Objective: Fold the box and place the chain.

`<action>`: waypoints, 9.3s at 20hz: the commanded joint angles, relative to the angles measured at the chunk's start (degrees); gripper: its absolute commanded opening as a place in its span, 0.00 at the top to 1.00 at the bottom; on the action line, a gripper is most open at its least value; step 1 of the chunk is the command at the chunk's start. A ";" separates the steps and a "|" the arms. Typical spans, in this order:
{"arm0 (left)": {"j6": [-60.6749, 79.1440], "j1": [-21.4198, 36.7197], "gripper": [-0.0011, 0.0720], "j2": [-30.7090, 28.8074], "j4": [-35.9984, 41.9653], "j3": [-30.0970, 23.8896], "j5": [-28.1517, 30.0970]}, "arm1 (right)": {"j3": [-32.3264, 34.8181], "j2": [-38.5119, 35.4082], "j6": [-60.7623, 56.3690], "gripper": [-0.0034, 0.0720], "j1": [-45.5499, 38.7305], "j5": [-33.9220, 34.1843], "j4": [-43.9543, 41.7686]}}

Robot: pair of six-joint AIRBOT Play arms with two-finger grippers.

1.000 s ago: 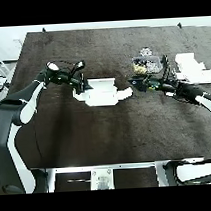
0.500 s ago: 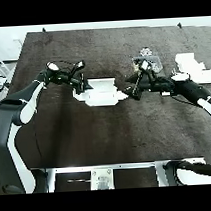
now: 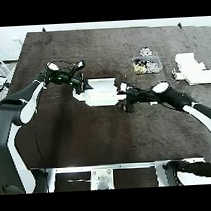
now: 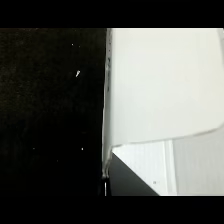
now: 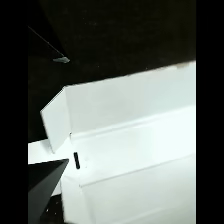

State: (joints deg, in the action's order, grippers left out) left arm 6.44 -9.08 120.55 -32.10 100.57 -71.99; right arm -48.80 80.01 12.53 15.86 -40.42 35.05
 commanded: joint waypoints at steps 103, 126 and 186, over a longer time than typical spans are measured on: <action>0.02 0.02 0.96 0.00 0.02 -0.02 0.07 | -40.30 38.25 2.93 0.28 -7.23 -28.33 -4.50; 0.02 0.02 0.96 0.00 0.00 -0.02 0.07 | -40.24 38.27 2.93 0.32 -7.06 -28.22 -4.57; 14.93 -6.64 0.97 -28.15 11.54 -31.74 27.02 | -40.24 38.29 2.93 0.32 -7.08 -28.22 -4.57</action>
State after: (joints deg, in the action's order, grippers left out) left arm 20.86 -15.66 90.02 -21.26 65.30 -47.35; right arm -89.06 118.26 15.49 8.78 -68.62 30.48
